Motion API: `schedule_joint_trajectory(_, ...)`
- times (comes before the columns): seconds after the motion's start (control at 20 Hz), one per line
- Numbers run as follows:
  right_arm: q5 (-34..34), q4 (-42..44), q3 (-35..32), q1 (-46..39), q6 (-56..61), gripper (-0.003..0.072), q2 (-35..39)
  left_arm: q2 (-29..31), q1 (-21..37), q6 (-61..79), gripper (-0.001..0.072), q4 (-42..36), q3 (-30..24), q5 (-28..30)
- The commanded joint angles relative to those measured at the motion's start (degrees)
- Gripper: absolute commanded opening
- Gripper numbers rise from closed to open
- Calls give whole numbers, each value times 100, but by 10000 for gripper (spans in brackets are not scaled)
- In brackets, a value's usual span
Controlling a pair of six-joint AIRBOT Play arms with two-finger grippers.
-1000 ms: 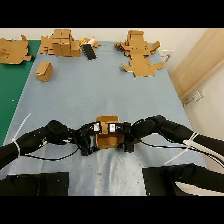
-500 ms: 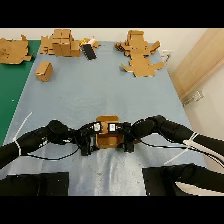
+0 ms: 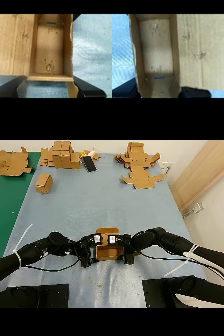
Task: Fold the box.
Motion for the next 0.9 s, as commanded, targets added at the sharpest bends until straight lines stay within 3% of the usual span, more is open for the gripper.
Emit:
schedule_joint_trajectory(0.0, 0, 0, -2, 0, 0, 568, -4, -4, -2, 2, 720, 0, 7, -22)
schedule_joint_trajectory(0.25, 2, 0, -2, 0, 0, 568, -4, -4, -2, 24, 720, 33, 7, -13)
schedule_joint_trajectory(0.35, 0, 0, -2, 0, 0, 568, -4, -4, -2, 24, 542, 111, 7, -7)
schedule_joint_trajectory(0.75, 2, 0, -2, 0, 0, 569, -4, -11, -24, 24, 547, 140, 7, -4)
schedule_joint_trajectory(0.8, 0, 0, -2, 0, 0, 568, -4, -11, -24, 24, 567, 138, 7, -2)
schedule_joint_trajectory(0.85, 2, 0, -2, 0, 0, 568, -4, -11, -24, 26, 711, 140, 7, 0)
